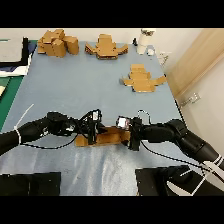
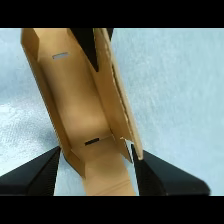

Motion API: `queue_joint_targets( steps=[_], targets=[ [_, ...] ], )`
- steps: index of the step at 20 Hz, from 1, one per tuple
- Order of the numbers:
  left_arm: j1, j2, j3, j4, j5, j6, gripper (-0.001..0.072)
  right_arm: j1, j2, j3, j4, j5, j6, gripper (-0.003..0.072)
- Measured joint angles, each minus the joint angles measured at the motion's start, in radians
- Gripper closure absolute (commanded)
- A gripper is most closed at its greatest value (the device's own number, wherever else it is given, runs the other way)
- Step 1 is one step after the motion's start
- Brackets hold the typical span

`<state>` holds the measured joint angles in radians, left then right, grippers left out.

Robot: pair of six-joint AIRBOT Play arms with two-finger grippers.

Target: Fold the box.

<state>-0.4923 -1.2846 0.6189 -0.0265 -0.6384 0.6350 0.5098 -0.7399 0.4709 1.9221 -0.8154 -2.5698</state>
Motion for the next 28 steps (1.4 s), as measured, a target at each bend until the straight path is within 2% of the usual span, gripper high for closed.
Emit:
queue_joint_targets(
  steps=[6, 11, 18, 28],
  targets=[
    [0.0, 0.0, 0.0, 0.0, 0.0, 0.0, 0.0694, -0.028, -0.018, 0.003, 0.063, -0.018, -0.093, -0.0032],
    [0.0, 0.0, 0.0, -0.001, 0.006, 0.0, 0.0694, -0.05, -0.098, 0.015, 0.12, -0.004, -0.201, -0.0033],
    [-0.002, 0.0, 0.0, 0.0, -0.002, 0.0, 0.0693, -0.133, -0.232, 0.061, 0.242, -0.111, -0.36, -0.0032],
    [-0.001, 0.0, 0.0, 0.0, -0.001, 0.0, 0.0694, -0.154, -0.277, 0.069, 0.262, -0.134, -0.341, -0.0026]
  ],
)
